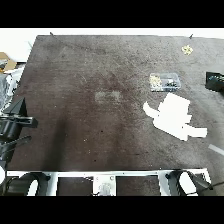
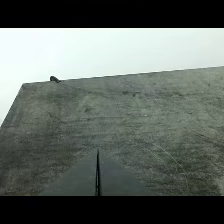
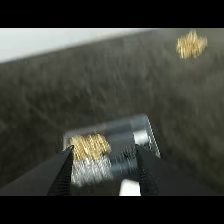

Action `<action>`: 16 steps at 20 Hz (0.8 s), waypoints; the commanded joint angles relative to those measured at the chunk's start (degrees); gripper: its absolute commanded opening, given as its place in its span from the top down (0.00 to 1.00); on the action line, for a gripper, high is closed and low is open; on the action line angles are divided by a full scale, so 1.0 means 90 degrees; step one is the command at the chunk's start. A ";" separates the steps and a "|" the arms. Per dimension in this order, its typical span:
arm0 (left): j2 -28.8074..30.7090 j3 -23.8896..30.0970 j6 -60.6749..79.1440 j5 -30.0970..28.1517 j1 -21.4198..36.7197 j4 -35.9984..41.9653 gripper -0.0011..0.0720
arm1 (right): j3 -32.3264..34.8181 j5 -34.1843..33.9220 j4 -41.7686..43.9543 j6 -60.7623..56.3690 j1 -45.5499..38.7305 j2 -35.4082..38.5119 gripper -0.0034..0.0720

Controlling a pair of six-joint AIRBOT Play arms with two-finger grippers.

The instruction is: Fold the box and place the chain.

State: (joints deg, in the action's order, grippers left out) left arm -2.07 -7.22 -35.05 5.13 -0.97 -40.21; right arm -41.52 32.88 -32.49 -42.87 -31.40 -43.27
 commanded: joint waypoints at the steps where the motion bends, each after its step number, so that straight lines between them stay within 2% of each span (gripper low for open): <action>1: 0.0005 0.0002 0.0000 0.0000 -0.0002 -0.0002 0.97 | -0.0692 0.2715 -0.1681 -0.2084 -0.1634 -0.0984 0.37; 4: 0.0005 0.0002 0.0000 -0.0002 -0.0002 -0.0002 0.97 | -0.1039 0.4269 -0.1727 -0.2089 -0.2703 -0.1751 0.37; 7: 0.0005 0.0002 0.0000 -0.0002 -0.0002 -0.0002 0.97 | -0.1275 0.5122 -0.2222 -0.2074 -0.3373 -0.2446 0.37; 11: 0.0002 0.0002 0.0000 -0.0002 -0.0002 -0.0002 0.97 | -0.1353 0.5304 -0.2878 -0.1758 -0.3747 -0.3143 0.37; 16: 0.0005 0.0002 0.0000 -0.0002 -0.0002 -0.0002 0.97 | -0.1350 0.5357 -0.2939 -0.1304 -0.3740 -0.3951 0.37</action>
State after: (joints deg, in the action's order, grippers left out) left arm -2.09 -7.22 -35.05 5.10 -0.97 -40.21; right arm -53.49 79.26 -57.47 -57.30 -64.45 -74.67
